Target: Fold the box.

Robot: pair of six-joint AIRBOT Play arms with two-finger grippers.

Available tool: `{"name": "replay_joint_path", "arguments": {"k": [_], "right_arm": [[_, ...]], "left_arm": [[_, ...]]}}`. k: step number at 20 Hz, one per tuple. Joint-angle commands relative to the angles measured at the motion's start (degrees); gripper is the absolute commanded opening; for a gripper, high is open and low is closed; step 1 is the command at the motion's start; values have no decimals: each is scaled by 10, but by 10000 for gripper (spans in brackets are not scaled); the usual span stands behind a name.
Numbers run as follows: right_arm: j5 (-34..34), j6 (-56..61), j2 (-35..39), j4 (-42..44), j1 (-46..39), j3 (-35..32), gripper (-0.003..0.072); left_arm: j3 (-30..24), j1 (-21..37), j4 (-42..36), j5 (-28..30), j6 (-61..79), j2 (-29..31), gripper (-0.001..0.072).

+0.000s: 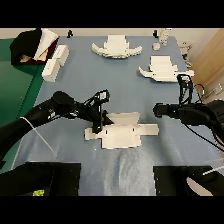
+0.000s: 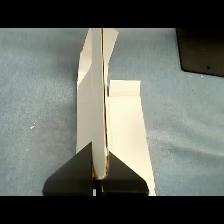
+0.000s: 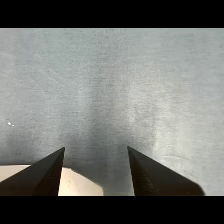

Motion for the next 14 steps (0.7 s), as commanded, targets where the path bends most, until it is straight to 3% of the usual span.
{"name": "replay_joint_path", "arguments": {"k": [1,6,12,14], "right_arm": [[0,0,0,2,0,0,593],[0,0,0,2,0,0,593],[0,0,0,3,0,0,593],[1,0,0,3,0,0,593]], "left_arm": [[11,6,3,16,-2,-16,14],[14,41,2,18,-2,-17,14],[14,56,-7,-62,-4,-51,14],[14,55,-10,-49,5,-62,14]]}}
